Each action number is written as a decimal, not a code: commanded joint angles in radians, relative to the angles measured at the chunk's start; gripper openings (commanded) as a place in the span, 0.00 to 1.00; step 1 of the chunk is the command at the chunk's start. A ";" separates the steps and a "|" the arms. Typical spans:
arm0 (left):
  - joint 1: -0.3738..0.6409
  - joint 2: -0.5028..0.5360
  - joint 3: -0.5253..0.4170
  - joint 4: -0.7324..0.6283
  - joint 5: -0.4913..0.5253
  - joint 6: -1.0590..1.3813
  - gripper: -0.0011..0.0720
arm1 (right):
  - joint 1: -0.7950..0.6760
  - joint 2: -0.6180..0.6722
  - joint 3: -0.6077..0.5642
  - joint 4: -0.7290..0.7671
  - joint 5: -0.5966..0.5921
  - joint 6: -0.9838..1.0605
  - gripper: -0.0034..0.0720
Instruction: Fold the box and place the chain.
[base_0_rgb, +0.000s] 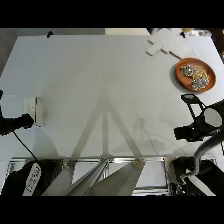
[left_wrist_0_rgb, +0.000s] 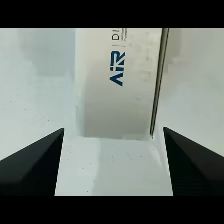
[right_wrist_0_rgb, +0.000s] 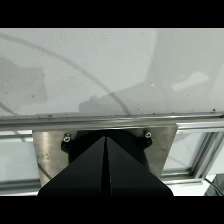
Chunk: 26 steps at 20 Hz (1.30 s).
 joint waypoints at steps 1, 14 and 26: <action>-0.023 0.158 0.000 0.000 -0.071 0.000 0.96 | 0.000 -0.001 0.001 0.000 0.000 0.000 0.06; -0.187 0.205 0.000 -0.086 -0.261 0.000 0.07 | 0.000 -0.001 0.001 0.000 0.000 0.000 0.06; -0.278 0.205 0.000 -0.112 -0.221 0.000 0.02 | 0.000 -0.001 0.001 0.000 0.000 0.000 0.06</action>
